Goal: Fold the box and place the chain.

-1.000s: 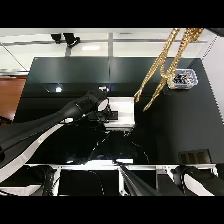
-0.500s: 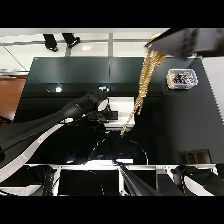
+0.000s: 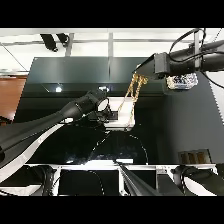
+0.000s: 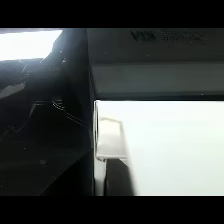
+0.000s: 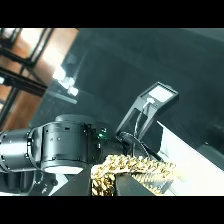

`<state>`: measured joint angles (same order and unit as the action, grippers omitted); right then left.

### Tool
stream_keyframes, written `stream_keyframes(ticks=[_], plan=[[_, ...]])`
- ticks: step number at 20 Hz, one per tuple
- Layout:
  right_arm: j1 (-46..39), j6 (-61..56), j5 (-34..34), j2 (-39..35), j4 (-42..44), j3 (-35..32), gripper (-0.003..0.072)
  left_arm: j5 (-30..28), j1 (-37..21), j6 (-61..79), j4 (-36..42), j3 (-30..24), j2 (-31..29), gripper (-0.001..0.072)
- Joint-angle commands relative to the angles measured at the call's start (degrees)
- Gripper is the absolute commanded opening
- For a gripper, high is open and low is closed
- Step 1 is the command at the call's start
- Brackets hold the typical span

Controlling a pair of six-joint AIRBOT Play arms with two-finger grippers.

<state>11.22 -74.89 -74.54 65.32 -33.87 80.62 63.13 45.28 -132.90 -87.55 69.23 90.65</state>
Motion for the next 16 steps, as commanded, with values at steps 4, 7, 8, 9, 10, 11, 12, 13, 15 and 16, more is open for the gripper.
stream_keyframes(ticks=[4,7,8,9,10,11,12,13,15,16], plan=[[-2.1,0.0,1.1,0.2,4.1,4.5,0.0013,0.0,-0.1,0.0,0.0,0.0,0.0,0.0026],[-2.1,-0.1,0.6,0.2,7.6,9.6,0.0014,0.0,-0.1,0.0,0.0,0.0,0.0,0.0026],[-2.1,-0.1,0.7,0.2,9.0,10.4,0.0014,0.0,-0.1,0.0,0.0,0.0,0.0,0.0025],[-2.1,-0.1,0.7,0.2,10.9,10.5,0.0014,0.0,-0.1,0.0,0.0,0.0,0.0,0.0026],[-2.1,0.0,0.7,0.2,12.5,10.5,0.0014,0.0,-0.1,0.0,0.0,0.0,0.0,0.0026],[-2.1,0.0,0.7,0.2,12.9,10.5,0.0014,0.0,-0.1,0.0,0.0,0.0,0.0,0.0025],[-2.1,0.0,0.7,0.2,12.9,10.5,0.0014,0.0,-0.1,0.0,0.0,0.0,0.0,0.0026],[-2.1,0.0,0.9,0.2,12.9,10.5,0.0014,0.0,-0.1,0.0,0.0,0.0,0.0,0.0026],[-2.1,0.0,1.1,0.2,12.9,10.5,0.0014,0.0,-0.1,0.0,0.0,0.0,0.0,0.0025],[-2.1,0.0,1.2,0.2,12.9,10.5,0.0013,0.0,-0.1,0.0,0.0,0.0,0.0,0.0025]])
